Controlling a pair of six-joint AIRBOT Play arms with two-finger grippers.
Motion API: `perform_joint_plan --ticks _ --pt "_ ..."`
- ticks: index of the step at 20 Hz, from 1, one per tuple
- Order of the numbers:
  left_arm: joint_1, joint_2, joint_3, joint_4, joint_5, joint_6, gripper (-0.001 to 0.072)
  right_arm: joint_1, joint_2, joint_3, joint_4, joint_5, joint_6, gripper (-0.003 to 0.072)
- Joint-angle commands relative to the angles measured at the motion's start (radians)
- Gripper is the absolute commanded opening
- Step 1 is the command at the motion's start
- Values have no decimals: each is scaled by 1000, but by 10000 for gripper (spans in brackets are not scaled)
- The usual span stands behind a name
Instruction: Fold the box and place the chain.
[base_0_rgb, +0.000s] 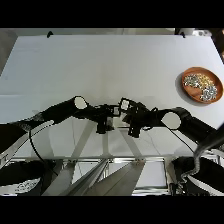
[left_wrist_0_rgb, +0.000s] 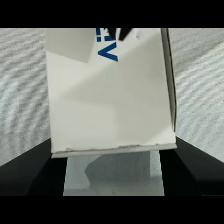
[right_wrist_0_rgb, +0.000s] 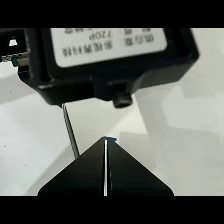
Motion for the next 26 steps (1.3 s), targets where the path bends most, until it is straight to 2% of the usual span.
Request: perform_joint_plan --ticks 1,8,12,16,20,22,23,26 --pt "0 1 0 1 0 0 252 0 0 -42 80 -34 -30 13" --pt "0 1 0 1 0 0 252 0 -42 -106 79 -50 -30 12" --pt "0 1 0 1 0 0 252 0 -43 -106 80 -74 -30 13" --pt "0 1 0 1 1 0 253 0 62 -93 52 -117 -29 13" --pt "0 1 0 1 0 0 252 0 242 -80 2 -109 -10 13" --pt "0 1 0 1 0 0 252 0 341 -80 -86 -94 114 14" --pt "0 1 0 1 0 0 252 0 389 -80 -184 -84 247 17" --pt "0 1 0 1 0 0 252 0 494 -80 -627 61 771 17"
